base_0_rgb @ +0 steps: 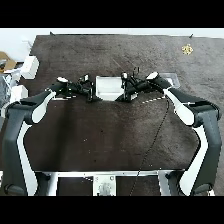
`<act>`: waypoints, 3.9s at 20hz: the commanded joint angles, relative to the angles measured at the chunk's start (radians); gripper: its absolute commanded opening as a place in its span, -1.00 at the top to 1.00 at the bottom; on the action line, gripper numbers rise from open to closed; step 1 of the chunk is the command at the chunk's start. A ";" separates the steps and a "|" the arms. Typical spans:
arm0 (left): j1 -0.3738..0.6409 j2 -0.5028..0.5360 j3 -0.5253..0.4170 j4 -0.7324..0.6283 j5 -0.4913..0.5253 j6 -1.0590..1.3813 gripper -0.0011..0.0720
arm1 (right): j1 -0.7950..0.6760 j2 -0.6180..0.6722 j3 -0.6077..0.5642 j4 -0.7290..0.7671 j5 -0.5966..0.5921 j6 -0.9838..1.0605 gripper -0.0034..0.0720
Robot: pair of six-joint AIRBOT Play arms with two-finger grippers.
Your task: Fold the box and place the chain.
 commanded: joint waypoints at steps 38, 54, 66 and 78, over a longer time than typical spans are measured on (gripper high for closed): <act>0.000 0.000 0.000 -0.009 0.001 0.000 0.67 | -0.030 0.340 0.000 -0.213 0.053 0.423 0.65; 0.000 0.000 0.000 -0.009 0.001 0.000 0.66 | 0.005 0.131 0.000 0.053 -0.260 0.212 0.91; 0.000 0.000 0.000 -0.009 0.001 0.000 0.66 | 0.000 0.094 0.000 0.034 -0.232 0.212 0.91; 0.000 0.000 0.000 -0.009 0.001 0.000 0.67 | -0.075 0.288 -0.001 -0.185 0.061 0.272 -0.60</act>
